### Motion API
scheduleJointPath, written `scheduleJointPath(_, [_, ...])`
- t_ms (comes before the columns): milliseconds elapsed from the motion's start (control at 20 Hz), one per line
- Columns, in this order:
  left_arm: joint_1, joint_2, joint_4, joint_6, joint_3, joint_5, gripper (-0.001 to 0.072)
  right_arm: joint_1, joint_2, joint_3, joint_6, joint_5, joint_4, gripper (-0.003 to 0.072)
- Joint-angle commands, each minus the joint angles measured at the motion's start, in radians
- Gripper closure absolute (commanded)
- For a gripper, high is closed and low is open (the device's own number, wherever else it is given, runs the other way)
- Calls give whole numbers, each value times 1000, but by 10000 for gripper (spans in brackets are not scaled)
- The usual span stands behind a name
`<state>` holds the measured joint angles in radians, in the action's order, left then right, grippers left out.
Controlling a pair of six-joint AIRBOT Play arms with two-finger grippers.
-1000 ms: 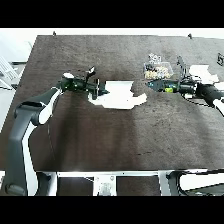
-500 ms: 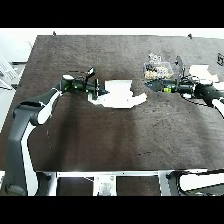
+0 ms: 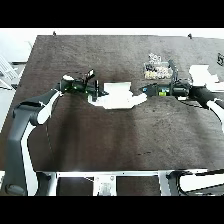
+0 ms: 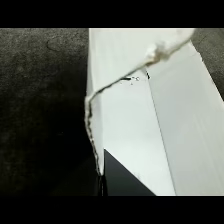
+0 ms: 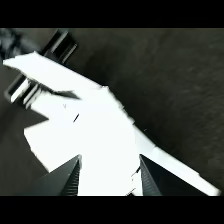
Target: Fold the box and place the chain.
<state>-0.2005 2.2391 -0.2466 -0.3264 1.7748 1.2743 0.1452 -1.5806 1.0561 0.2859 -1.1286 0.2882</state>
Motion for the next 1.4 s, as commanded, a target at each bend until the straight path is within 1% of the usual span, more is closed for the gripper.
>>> scheduleJointPath(0, [0,0,-16,17,0,9,690,-26,10,-45,-166,-59,1,195])
scheduleJointPath(150, [0,0,-15,32,0,8,690,-48,45,-60,-329,-59,16,180])
scheduleJointPath(200, [0,0,-14,32,0,9,690,-58,56,-60,-354,-58,39,175])
scheduleJointPath(350, [-3,0,-14,32,0,8,690,-92,85,-60,-414,-38,195,176])
scheduleJointPath(450, [-3,0,-13,32,0,8,690,-129,95,-62,-415,25,253,176])
scheduleJointPath(600, [-3,0,-13,32,0,8,690,-213,97,-63,-418,167,406,175])
scheduleJointPath(800, [-3,0,-11,32,0,8,690,-298,97,-85,-422,296,489,175])
scheduleJointPath(1050, [-3,0,-11,32,0,8,690,-314,97,-93,-431,327,490,166])
scheduleJointPath(1200, [-3,0,-10,32,0,8,690,-327,89,-93,-481,381,477,166])
scheduleJointPath(1350, [-3,0,-9,32,0,8,690,-330,61,-93,-491,434,430,165])
